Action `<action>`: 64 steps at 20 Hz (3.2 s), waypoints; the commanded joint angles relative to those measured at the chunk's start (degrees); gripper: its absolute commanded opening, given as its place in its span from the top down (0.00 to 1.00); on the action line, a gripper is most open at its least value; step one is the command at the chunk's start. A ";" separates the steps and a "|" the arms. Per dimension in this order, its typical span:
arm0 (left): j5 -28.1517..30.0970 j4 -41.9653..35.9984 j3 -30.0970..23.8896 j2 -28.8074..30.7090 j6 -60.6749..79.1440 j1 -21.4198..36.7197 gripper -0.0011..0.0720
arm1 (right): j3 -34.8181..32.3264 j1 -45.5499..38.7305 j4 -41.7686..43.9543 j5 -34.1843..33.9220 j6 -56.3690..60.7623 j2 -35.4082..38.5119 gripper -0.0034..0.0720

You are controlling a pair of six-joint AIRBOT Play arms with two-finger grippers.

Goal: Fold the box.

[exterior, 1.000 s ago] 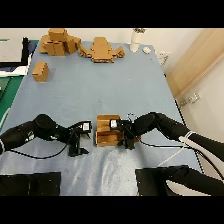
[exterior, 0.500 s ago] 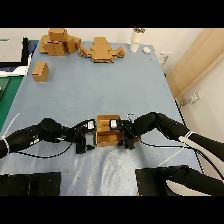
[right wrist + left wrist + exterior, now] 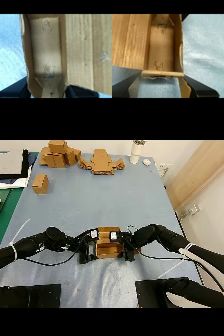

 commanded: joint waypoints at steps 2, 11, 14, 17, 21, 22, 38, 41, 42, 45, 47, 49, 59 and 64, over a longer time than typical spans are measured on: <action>-0.17 1.14 1.07 -1.33 1.60 -1.64 0.03 | 0.04 0.00 0.00 0.00 0.00 0.02 0.26; -0.50 5.44 3.82 -3.78 -0.48 -2.99 0.04 | 0.04 0.00 0.02 0.00 0.00 0.02 0.26; -0.57 6.54 4.15 -4.04 -1.25 -3.32 0.04 | 0.04 0.00 0.02 0.02 0.00 0.02 0.26; -0.52 6.49 4.15 -4.04 -1.40 -3.32 0.46 | 0.04 0.00 0.02 0.00 0.00 0.02 0.26; -0.17 6.47 4.15 -4.04 -1.38 -3.32 0.46 | 0.04 0.00 0.02 0.00 0.00 0.02 0.26; -0.20 6.47 4.15 -4.04 -1.38 -3.30 0.46 | 0.04 0.00 0.02 0.02 0.00 0.02 0.26; -0.35 6.45 4.15 -4.04 -1.38 -3.30 0.46 | 0.04 0.00 0.13 0.02 0.00 0.02 0.26; -0.35 6.45 4.15 -4.04 -1.38 -3.30 0.46 | 0.04 0.04 0.20 -0.02 0.00 0.02 0.26; -0.37 6.45 4.15 -4.04 -1.38 -3.30 0.46 | 0.04 0.04 0.11 -0.02 0.00 0.02 0.26; -0.35 6.45 4.15 -4.04 -1.38 -3.30 0.46 | 0.04 0.04 0.94 -0.35 0.00 0.02 0.26; -0.39 6.45 4.15 -4.04 -1.38 -3.32 0.46 | 0.26 0.02 1.01 -1.70 1.49 0.35 0.00; -0.35 6.45 4.15 -4.04 -1.40 -3.30 0.46 | 0.57 -0.11 -0.42 -4.35 6.49 1.31 0.00; -0.35 6.45 4.15 -4.04 -1.38 -3.30 0.46 | 3.76 -0.42 -13.46 -25.57 26.25 13.99 0.00; -0.37 6.45 4.15 -4.04 -1.38 -3.30 0.46 | 3.74 -0.39 0.31 -28.83 46.49 20.63 0.00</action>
